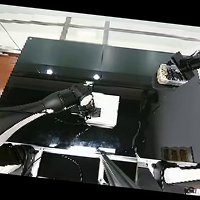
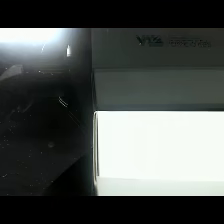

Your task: Fold the box and place the chain.

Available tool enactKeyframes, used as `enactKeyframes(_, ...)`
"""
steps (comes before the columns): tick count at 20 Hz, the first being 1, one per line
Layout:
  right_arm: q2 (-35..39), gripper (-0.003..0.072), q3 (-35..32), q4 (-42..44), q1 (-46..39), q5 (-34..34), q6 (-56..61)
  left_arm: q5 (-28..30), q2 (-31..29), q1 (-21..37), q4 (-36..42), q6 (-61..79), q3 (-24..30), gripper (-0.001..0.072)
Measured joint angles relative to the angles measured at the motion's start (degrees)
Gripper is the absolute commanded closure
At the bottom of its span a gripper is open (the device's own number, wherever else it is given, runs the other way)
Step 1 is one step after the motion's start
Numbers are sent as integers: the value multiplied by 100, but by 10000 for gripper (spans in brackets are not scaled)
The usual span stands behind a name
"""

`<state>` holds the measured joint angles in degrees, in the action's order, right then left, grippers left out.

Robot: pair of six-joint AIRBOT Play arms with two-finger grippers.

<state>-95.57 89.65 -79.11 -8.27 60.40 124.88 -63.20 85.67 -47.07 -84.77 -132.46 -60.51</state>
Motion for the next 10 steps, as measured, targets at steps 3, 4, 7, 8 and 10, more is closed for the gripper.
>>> enactKeyframes(3, -328, 22, 188, 66, -50, -4, 437, -2, 0, 0, 0, 0, 0, 681)
enactKeyframes(4, -404, 22, 219, 85, -57, -13, 538, -2, 0, 0, 0, 0, 0, 681)
enactKeyframes(7, -584, 22, 273, 90, -70, -61, 728, -13, 0, -2, 0, 0, 0, 681)
enactKeyframes(8, -636, 22, 284, 94, -74, -81, 787, -20, 0, 0, 0, 0, 0, 682)
enactKeyframes(10, -739, 22, 297, 103, -74, -192, 855, -17, 0, 0, 2, 0, 0, 682)
